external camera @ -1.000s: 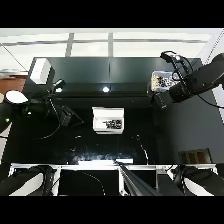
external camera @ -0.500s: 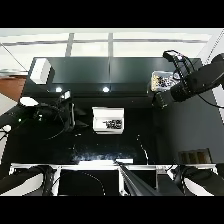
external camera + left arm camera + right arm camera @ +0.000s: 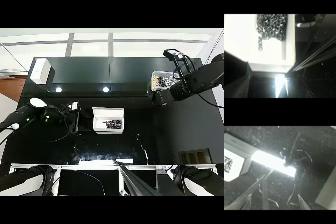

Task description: Fold the box and place the chain.

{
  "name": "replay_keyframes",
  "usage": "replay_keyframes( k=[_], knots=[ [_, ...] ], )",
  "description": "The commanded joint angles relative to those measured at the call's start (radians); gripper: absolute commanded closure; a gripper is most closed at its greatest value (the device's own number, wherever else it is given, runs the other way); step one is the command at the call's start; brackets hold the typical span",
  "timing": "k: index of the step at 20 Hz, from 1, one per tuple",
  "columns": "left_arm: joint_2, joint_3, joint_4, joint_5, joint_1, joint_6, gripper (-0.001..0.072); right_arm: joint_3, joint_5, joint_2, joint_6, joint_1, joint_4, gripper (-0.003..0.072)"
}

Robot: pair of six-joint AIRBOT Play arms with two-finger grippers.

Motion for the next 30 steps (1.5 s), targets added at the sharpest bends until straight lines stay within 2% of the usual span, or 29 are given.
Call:
replay_keyframes(
  k=[1,13,20,25,27,30],
  knots=[
    [-0.019,0.004,-0.027,-0.001,-0.019,0.018,-0.0002,0.000,0.024,0.000,0.000,0.000,0.000,-0.0022],
    [-0.026,0.018,-0.019,0.067,-0.057,-0.040,-0.0002,0.000,0.044,0.000,0.000,0.000,0.000,-0.0022],
    [-0.027,0.026,-0.020,0.054,-0.060,-0.040,-0.0002,0.000,0.044,0.000,0.000,0.000,0.000,-0.0022],
    [-0.039,0.029,-0.007,0.051,-0.114,-0.046,-0.0001,0.000,0.044,0.000,0.000,0.000,0.000,-0.0022],
    [-0.043,0.033,0.004,0.101,-0.132,-0.092,-0.0001,-0.003,0.044,0.000,0.000,0.000,0.000,-0.0022],
    [-0.044,0.035,0.001,0.117,-0.132,-0.108,-0.0001,-0.025,0.052,0.000,0.000,0.000,0.001,-0.0022]
  ],
)
